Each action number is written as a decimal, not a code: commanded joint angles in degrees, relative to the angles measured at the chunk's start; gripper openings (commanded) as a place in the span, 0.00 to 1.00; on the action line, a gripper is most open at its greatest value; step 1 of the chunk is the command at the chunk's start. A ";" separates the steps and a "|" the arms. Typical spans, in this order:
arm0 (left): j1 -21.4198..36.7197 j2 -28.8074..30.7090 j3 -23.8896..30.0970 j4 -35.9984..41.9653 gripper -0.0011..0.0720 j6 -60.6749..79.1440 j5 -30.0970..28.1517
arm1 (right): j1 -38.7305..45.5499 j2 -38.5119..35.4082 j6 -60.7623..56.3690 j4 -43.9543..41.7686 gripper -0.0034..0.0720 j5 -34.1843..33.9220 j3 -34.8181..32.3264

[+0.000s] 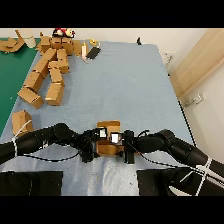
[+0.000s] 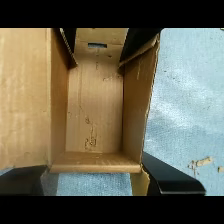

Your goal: Fold the box.

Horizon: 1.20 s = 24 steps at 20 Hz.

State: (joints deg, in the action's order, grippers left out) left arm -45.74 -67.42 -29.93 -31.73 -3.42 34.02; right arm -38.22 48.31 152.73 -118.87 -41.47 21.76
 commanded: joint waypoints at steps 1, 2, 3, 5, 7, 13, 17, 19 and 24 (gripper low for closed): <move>0.02 0.02 0.00 0.00 0.63 0.00 -0.02 | 0.04 -1.09 -13.81 5.51 0.66 -6.16 0.61; 0.02 0.02 0.00 0.00 0.63 0.00 0.00 | 0.04 -2.05 -23.26 9.75 0.66 -10.36 1.42; 0.02 0.02 0.00 0.00 0.63 0.00 0.00 | 0.04 -3.32 -32.11 13.79 0.66 -15.85 2.58; 0.02 0.02 0.00 0.00 0.63 0.00 0.00 | 0.04 -6.62 -41.81 17.64 0.65 -25.03 4.68; 0.02 0.02 0.00 0.00 0.63 0.00 0.00 | 0.04 -10.93 -51.10 21.84 0.41 -28.87 5.68; 0.02 0.02 0.00 -0.02 0.63 0.00 0.00 | 5.05 -20.22 -89.55 42.64 0.05 -37.40 5.75; 0.02 0.02 0.00 0.00 0.63 0.00 0.00 | 15.61 -17.62 -89.50 37.09 0.05 -32.70 2.34; 0.02 0.02 0.00 0.00 0.63 -0.02 0.00 | 17.57 -15.21 -84.96 32.96 0.05 -29.88 1.07; 0.02 0.02 0.00 0.00 0.63 0.00 0.00 | 17.51 -8.57 -83.06 19.74 0.05 -18.84 -0.87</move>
